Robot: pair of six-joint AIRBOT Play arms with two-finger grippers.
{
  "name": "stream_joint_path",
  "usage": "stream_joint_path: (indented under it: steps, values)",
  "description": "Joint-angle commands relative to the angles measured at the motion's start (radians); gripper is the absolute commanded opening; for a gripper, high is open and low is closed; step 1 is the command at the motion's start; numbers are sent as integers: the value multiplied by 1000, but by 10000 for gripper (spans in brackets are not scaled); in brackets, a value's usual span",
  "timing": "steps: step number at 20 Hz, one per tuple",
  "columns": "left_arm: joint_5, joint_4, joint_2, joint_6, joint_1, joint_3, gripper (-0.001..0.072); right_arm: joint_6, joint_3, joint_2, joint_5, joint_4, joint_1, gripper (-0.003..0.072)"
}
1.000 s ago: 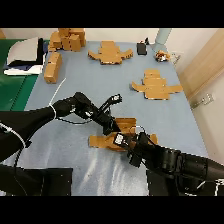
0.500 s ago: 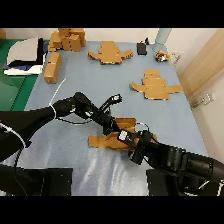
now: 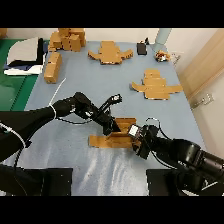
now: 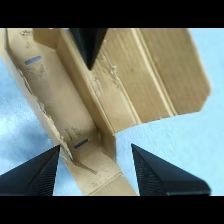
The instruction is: Fold the box.
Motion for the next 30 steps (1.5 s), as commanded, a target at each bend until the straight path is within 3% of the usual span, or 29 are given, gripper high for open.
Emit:
stream_joint_path:
  steps: [1,7,20,30]
  values:
    - [0,0,-1,0,0,1,15,-398,-5,4,58,291,-162,720]
    - [0,0,-1,0,0,1,15,-1023,-1,-64,23,798,-429,720]
    - [0,0,-1,0,0,1,15,-1332,79,-349,-126,983,-592,720]
    - [0,0,-1,0,0,1,15,-1324,98,-319,-168,943,-591,718]
